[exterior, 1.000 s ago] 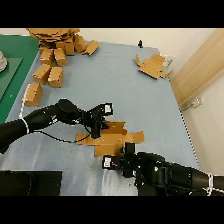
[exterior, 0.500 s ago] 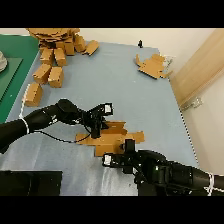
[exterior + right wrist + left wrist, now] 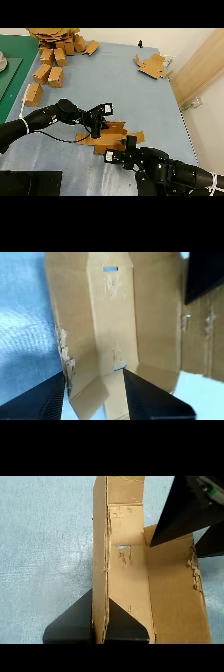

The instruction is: Fold the box.

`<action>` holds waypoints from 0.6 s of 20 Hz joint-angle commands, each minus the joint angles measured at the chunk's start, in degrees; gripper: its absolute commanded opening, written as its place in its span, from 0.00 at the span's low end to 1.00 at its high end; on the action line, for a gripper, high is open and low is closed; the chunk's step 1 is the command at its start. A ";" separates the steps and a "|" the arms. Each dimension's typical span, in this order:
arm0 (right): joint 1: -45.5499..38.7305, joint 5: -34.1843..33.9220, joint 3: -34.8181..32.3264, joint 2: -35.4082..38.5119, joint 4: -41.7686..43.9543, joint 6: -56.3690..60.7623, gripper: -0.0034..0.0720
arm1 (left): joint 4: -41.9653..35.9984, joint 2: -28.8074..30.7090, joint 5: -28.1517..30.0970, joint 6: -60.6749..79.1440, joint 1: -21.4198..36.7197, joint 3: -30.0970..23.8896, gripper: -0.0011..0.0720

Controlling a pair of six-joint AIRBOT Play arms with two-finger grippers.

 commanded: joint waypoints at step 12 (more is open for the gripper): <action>-12.09 -6.34 0.26 0.63 7.34 -3.37 0.99 | -0.02 -0.02 0.02 0.00 0.00 0.04 0.03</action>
